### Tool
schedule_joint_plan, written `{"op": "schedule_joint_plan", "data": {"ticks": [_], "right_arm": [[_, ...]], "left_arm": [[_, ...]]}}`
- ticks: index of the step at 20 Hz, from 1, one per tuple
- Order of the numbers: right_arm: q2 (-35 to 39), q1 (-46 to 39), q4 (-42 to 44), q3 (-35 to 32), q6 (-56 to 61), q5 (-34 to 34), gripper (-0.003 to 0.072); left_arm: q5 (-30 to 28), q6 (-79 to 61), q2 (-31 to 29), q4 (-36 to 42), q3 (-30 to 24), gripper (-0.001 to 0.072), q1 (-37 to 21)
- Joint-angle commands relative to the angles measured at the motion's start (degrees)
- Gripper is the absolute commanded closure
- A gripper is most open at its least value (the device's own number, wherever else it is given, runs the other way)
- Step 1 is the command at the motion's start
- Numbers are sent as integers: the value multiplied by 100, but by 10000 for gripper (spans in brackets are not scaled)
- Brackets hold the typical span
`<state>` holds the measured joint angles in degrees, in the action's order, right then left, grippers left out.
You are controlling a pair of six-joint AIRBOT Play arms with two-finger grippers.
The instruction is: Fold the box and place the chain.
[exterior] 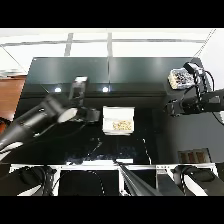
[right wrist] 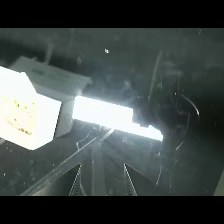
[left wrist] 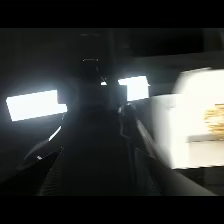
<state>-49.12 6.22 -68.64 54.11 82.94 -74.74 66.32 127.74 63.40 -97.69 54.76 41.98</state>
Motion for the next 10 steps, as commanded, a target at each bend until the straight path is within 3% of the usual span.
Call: {"op": "schedule_joint_plan", "data": {"ticks": [1,5,9,10], "right_arm": [[2,-2,-24,-22,0,205,354],[2,-2,-31,-22,0,223,354],[2,-2,-59,-22,2,151,354],[2,-2,-61,-22,2,155,354]], "left_arm": [[-431,-957,-1084,699,-1274,190,-1080],[-549,-5578,-1209,3707,-1967,193,-2485],[-728,-8677,-975,4107,-2026,182,-2492],[-955,-9243,-901,4142,-2026,73,-2422]]}}
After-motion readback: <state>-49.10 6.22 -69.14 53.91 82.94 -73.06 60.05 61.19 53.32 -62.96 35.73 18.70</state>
